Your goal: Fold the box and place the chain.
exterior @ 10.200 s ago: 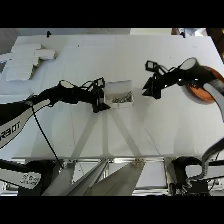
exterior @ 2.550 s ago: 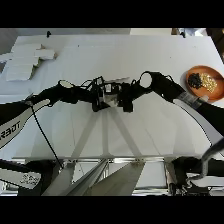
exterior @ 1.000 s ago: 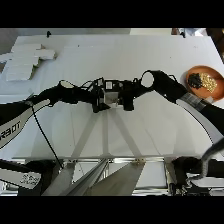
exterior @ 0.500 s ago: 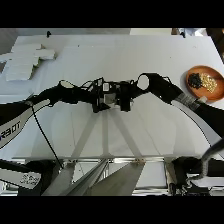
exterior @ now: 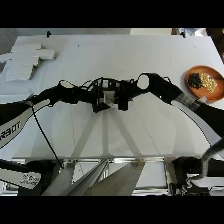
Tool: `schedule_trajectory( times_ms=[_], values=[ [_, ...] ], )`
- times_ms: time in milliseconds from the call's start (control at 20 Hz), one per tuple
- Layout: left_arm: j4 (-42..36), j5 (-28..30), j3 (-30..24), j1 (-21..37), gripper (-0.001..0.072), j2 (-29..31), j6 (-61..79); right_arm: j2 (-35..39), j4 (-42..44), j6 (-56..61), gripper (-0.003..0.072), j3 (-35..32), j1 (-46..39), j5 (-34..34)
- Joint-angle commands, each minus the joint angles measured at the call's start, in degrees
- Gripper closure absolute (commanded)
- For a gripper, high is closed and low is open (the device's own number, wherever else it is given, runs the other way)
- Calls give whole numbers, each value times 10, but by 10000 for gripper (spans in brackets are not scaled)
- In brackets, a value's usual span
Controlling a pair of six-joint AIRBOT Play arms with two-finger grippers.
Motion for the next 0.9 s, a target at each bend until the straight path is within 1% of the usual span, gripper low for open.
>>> schedule_trajectory(
  times_ms=[0,500,650,750,850],
  values=[
    [1,-2,0,0,230,0,1,1,45,5,420,0,0,-21],
    [1,-2,0,0,230,0,1,10,52,18,423,0,0,-34],
    [1,-2,0,0,230,0,1,63,58,22,423,0,-1,-49],
    [1,-2,0,0,230,0,1,105,50,51,422,0,-9,-74],
    [1,-2,0,0,230,0,1,137,40,77,427,0,-28,-81]
  ],
)
